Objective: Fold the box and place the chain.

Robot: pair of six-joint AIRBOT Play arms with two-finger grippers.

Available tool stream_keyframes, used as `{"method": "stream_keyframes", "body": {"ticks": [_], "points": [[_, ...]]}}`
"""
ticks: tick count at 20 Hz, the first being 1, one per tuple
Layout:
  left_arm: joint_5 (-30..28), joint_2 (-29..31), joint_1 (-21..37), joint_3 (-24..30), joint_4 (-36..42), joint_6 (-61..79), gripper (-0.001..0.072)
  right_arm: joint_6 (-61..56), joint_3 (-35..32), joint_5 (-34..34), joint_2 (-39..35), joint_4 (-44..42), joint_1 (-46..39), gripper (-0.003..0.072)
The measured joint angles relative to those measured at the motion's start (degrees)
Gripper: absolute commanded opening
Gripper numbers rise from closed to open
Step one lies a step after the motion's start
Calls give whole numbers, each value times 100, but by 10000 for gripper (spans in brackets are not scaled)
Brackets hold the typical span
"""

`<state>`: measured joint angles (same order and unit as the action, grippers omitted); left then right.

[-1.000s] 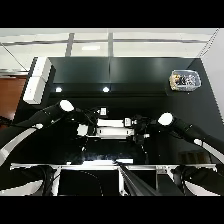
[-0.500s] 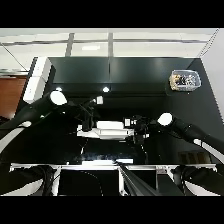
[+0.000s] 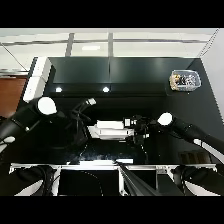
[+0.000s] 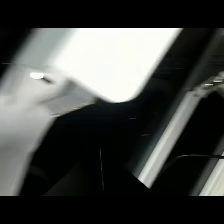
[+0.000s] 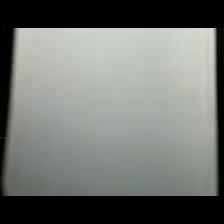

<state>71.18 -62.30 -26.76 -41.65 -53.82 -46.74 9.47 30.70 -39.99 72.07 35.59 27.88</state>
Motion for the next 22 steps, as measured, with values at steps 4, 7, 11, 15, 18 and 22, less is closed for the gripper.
{"method": "stream_keyframes", "body": {"ticks": [4, 7, 11, 15, 18, 22], "points": [[-817, 42, -160, 566, 1937, 872, 24, 0, 0, -2, 0, 0, 0, 181], [-2260, -2, -199, 697, 3032, 1718, 24, 0, 0, -2, 0, 0, 0, 180], [-3397, -365, -273, 673, 3136, 2208, 25, 0, 0, -4, 0, 0, 0, 181], [-3757, -883, -354, 538, 2942, 2367, 25, -2, 0, -4, 0, 0, 0, 181], [-3794, -1178, -374, 422, 2844, 2396, 25, -4, 0, -9, 0, -4, 0, 180], [-3637, -1335, -382, 291, 2710, 2413, 25, -2, 0, -11, 0, -2, 0, 180]]}}
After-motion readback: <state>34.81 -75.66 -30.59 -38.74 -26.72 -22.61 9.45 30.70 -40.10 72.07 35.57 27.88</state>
